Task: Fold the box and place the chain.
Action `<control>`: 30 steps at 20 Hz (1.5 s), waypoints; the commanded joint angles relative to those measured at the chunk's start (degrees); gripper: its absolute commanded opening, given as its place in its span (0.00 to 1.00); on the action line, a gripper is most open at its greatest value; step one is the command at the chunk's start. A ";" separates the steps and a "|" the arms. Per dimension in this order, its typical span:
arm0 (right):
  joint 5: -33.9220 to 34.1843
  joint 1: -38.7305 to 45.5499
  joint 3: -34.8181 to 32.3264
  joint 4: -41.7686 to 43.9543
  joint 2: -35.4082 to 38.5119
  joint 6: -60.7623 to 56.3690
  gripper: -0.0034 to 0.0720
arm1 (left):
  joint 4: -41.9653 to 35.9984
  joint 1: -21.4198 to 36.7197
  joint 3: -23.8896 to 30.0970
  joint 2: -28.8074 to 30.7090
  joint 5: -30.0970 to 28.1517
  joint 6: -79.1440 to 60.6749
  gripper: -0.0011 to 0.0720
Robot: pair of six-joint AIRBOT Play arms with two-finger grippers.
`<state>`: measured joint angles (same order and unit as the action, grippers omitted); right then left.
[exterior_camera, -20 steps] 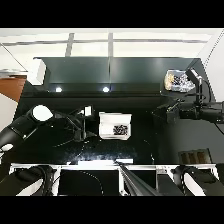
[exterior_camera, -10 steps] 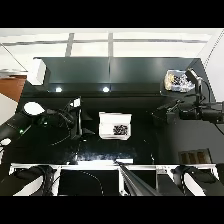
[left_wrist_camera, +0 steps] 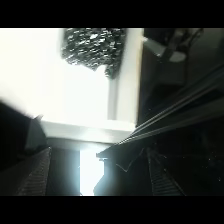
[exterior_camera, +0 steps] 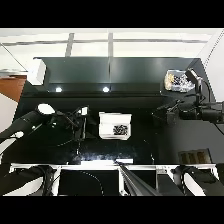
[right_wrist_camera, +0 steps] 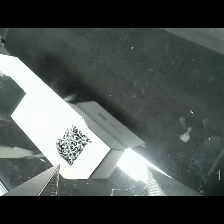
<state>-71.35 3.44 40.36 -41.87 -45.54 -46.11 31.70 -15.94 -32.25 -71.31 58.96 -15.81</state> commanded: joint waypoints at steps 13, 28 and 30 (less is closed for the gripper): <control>-0.09 0.00 0.04 0.02 0.02 -0.09 0.85 | -1.09 -2.99 -5.20 -6.21 -0.28 -2.36 0.97; -0.48 0.00 0.04 0.04 0.02 -0.63 0.85 | 0.61 -3.02 -8.07 -6.58 -0.66 -1.75 0.97; -0.48 0.00 0.04 0.02 0.02 -0.66 0.85 | 0.59 -3.08 -8.52 -7.56 0.87 -1.75 0.97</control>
